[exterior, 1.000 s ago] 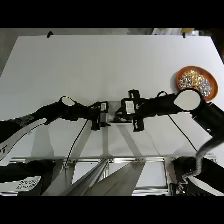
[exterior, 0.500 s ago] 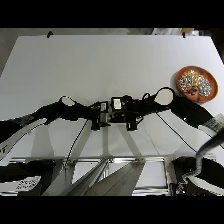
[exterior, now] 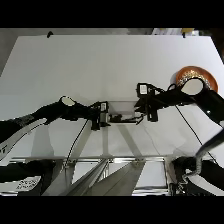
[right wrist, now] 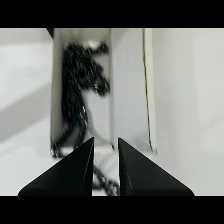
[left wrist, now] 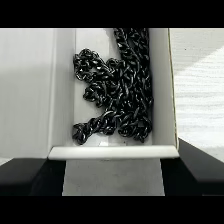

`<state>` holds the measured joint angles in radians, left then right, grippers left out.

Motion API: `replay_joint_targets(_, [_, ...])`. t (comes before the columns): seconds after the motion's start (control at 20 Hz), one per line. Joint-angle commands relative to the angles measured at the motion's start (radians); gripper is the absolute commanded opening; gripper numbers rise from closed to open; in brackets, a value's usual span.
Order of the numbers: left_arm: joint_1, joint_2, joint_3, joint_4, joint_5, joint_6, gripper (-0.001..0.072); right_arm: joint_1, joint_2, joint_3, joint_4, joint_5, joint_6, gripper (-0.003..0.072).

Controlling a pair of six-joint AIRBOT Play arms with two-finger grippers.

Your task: Fold the box and place the chain.

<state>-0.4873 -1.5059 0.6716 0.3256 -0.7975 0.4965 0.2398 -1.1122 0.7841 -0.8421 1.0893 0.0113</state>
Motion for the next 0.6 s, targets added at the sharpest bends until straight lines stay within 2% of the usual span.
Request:
replay_joint_targets(0.0, [0.0, 0.001, 0.0, 0.0, 0.0, 0.0, 0.001, -0.084, 0.004, -0.077, -0.058, -0.016, -0.088, 0.0239])
replay_joint_targets(0.05, [0.0, 0.001, 0.0, 0.0, 0.0, 0.0, 0.001, -0.084, 0.004, -0.111, -0.053, -0.06, -0.112, 0.0312])
replay_joint_targets(0.25, [0.0, 0.001, 0.0, 0.0, 0.0, 0.0, 0.001, -0.082, -0.017, -0.192, 0.005, -0.139, -0.204, 0.0316])
replay_joint_targets(0.4, [0.0, 0.001, 0.0, 0.0, 0.0, 0.0, 0.001, -0.045, -0.065, -0.195, 0.069, -0.139, -0.259, 0.0315])
replay_joint_targets(0.55, [0.0, 0.001, 0.0, 0.0, 0.0, 0.0, 0.001, 0.001, -0.115, -0.195, 0.064, -0.142, -0.279, 0.0315])
